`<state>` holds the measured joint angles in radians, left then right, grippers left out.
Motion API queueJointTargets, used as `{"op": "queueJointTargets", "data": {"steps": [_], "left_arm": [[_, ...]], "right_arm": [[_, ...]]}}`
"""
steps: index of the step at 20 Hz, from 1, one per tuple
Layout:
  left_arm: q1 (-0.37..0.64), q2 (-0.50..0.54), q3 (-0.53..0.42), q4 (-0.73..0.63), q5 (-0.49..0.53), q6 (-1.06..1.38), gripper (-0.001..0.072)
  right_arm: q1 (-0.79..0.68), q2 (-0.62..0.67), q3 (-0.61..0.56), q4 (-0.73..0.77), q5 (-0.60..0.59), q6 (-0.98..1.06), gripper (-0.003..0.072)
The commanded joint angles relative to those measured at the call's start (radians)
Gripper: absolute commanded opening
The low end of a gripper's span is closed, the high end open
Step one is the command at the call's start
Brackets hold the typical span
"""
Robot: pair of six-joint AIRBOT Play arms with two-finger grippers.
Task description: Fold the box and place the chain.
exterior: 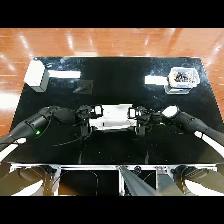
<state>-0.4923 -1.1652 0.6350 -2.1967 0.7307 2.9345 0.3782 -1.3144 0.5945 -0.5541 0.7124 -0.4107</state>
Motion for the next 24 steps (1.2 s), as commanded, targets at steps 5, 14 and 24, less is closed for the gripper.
{"op": "queueJointTargets", "data": {"steps": [5,14,24], "left_arm": [[-0.012,-0.018,0.000,-0.031,0.016,-0.003,0.0632],[-0.052,-0.065,0.000,-0.053,-0.045,-0.010,0.0411],[-0.054,-0.065,0.002,-0.064,-0.109,-0.062,0.0405]], "right_arm": [[0.000,0.000,0.000,0.000,0.000,0.000,0.0548],[0.000,0.000,0.000,0.000,0.000,0.000,0.0548],[0.000,0.000,0.000,0.000,0.000,0.000,0.0548]]}}
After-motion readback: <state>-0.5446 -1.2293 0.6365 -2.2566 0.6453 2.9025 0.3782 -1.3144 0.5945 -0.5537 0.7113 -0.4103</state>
